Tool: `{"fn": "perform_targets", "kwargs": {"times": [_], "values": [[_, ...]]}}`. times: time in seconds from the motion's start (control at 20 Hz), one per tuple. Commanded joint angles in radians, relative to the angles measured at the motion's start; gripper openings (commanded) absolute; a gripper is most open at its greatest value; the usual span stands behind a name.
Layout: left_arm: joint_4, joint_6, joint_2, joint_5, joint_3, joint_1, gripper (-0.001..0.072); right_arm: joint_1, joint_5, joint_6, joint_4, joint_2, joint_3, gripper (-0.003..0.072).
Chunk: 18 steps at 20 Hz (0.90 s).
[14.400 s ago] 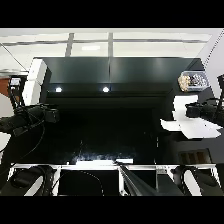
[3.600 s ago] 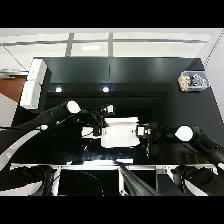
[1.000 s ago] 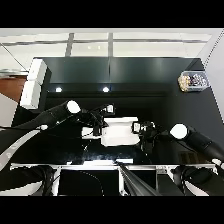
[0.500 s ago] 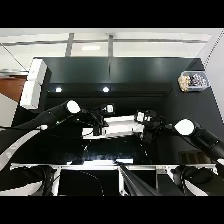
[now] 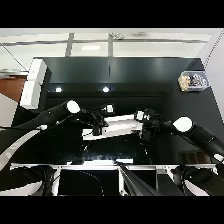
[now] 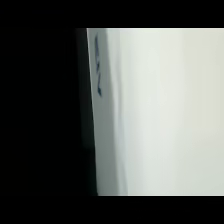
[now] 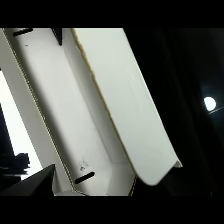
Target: Fold the box and place the chain.
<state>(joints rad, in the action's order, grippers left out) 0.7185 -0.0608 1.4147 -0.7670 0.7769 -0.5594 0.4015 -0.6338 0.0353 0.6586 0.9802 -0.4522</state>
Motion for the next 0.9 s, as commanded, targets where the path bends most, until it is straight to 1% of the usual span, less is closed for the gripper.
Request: {"fn": "perform_targets", "kwargs": {"times": [0.0, 0.1, 0.3, 0.55, 0.85], "values": [[0.006, 0.002, -0.002, -0.002, 0.000, -0.001, 0.0025, -0.049, -0.057, 0.073, -0.106, 0.007, -0.001, 0.0720], [0.019, 0.002, -0.002, -0.001, 0.000, -0.001, 0.0025, -0.058, -0.092, 0.115, -0.143, 0.010, -0.001, 0.0720], [0.026, 0.002, -0.002, 0.000, 0.000, -0.001, 0.0025, -0.058, -0.116, 0.187, -0.198, 0.050, -0.001, 0.0720], [0.037, 0.002, -0.002, 0.016, 0.001, 0.000, 0.0026, -0.057, -0.194, 0.197, -0.196, 0.066, 0.000, 0.0720], [0.037, 0.001, -0.002, 0.026, 0.001, -0.001, 0.0026, -0.050, -0.191, 0.214, -0.175, 0.070, 0.040, 0.0719]]}}
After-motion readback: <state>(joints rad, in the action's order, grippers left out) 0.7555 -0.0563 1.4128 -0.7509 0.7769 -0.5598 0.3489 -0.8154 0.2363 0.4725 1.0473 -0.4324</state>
